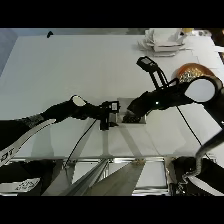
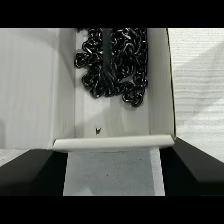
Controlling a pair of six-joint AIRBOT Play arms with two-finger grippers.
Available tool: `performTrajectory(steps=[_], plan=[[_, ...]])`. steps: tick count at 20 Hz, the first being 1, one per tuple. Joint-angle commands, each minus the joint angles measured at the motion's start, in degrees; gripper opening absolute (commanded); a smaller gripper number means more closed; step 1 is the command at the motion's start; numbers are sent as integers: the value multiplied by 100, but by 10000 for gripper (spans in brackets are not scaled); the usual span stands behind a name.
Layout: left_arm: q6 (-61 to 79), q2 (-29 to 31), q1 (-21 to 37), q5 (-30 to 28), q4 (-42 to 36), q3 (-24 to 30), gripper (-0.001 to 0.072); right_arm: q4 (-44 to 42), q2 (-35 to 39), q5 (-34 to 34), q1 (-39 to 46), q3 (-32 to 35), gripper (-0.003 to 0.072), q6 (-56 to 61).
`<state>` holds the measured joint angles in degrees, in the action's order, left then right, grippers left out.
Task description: Fold the box and place the chain.
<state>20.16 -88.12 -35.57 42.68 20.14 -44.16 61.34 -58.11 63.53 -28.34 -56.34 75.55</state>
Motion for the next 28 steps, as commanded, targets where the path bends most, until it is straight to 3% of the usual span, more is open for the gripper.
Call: performTrajectory(steps=[1,5,7,12,16,28], plan=[[0,0,0,-2,0,0,205,33,-131,-50,162,-238,385,-214],[0,0,0,-2,2,0,205,326,-131,-522,1130,-791,268,-254],[0,0,0,-2,0,0,205,1019,-269,-787,1729,-789,268,-144],[0,0,0,0,0,0,205,2033,-1303,-122,2822,-715,281,599],[0,0,0,0,0,0,205,2094,-2028,22,2988,-581,341,782],[0,0,0,-2,2,0,205,2232,-2999,17,2988,-535,338,807]])
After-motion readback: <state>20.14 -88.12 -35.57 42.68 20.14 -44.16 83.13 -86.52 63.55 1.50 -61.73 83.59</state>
